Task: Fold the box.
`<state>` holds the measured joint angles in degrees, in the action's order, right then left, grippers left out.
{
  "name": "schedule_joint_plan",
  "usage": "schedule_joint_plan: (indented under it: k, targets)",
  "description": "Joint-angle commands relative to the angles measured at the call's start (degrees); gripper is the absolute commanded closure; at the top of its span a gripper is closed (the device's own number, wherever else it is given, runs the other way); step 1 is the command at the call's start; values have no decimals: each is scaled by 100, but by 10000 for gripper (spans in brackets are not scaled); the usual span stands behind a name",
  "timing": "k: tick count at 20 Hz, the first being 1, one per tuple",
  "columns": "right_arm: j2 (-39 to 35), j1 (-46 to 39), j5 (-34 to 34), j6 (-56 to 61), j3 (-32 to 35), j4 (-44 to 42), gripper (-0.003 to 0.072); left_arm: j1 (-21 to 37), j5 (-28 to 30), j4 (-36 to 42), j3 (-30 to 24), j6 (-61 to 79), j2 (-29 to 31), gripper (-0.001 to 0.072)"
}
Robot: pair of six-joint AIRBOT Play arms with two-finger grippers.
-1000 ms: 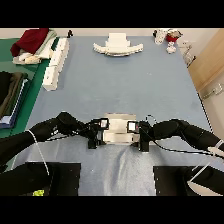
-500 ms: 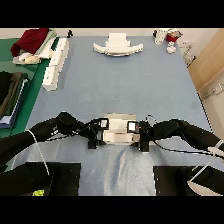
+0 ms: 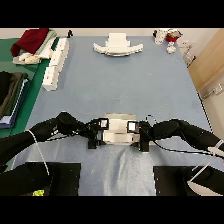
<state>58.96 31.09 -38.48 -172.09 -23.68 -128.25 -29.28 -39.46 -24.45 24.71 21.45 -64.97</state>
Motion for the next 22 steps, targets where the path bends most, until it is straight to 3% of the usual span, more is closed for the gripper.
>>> schedule_joint_plan:
  k: [1,15,17,19,22]
  targets:
    - [0,4,0,0,2,-2,181,-4,4,0,4,0,-2,295]
    - [0,4,-4,4,2,-7,181,-2,4,0,4,0,-2,295]
    - [-13,4,-15,35,0,-2,141,-2,4,0,4,0,-2,295]
    - [-103,2,-11,317,0,68,-31,-2,4,0,4,-2,-2,295]
    - [-369,2,-37,894,-22,435,-29,-2,4,0,4,0,-2,294]
